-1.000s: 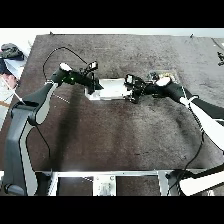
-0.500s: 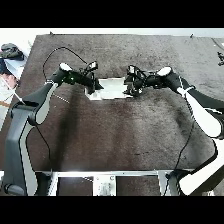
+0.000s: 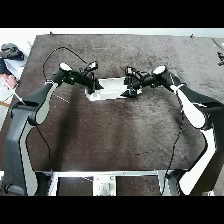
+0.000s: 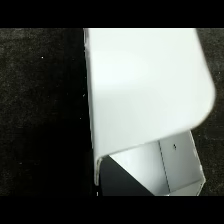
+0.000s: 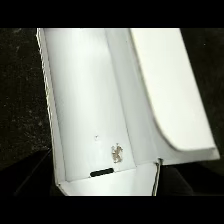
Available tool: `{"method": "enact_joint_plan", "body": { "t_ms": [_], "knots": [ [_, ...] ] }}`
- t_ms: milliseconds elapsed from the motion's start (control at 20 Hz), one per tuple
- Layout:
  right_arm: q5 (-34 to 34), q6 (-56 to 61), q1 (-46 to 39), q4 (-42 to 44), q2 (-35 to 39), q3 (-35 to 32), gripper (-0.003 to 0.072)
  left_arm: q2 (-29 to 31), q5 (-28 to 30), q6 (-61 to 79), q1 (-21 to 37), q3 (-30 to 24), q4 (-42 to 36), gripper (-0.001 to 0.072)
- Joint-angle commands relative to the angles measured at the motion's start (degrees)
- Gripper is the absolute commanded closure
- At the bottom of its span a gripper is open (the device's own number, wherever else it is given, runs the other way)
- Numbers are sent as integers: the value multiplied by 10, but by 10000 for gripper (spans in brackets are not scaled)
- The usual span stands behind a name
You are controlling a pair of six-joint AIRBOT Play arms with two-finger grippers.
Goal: Fold the box and place the chain.
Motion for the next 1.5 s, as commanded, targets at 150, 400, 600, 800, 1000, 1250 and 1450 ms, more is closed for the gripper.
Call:
{"method": "enact_joint_plan", "body": {
  "t_ms": [150,400,600,800,1000,1250,1450],
  "knots": [
    [58,1,0,2,-37,32,-9,0,0,0,0,0,0,698],
    [67,1,0,4,-49,32,2,0,0,0,0,0,0,698],
    [64,0,0,5,-49,33,39,0,0,0,0,0,0,698],
    [59,0,0,5,-49,33,39,0,0,0,0,0,0,698],
    [57,0,2,7,-49,33,45,0,0,0,0,0,0,697],
    [54,1,2,6,-51,33,102,0,0,0,0,0,0,698],
    [54,1,2,6,-51,33,102,0,0,0,0,0,0,698]
  ]
}}
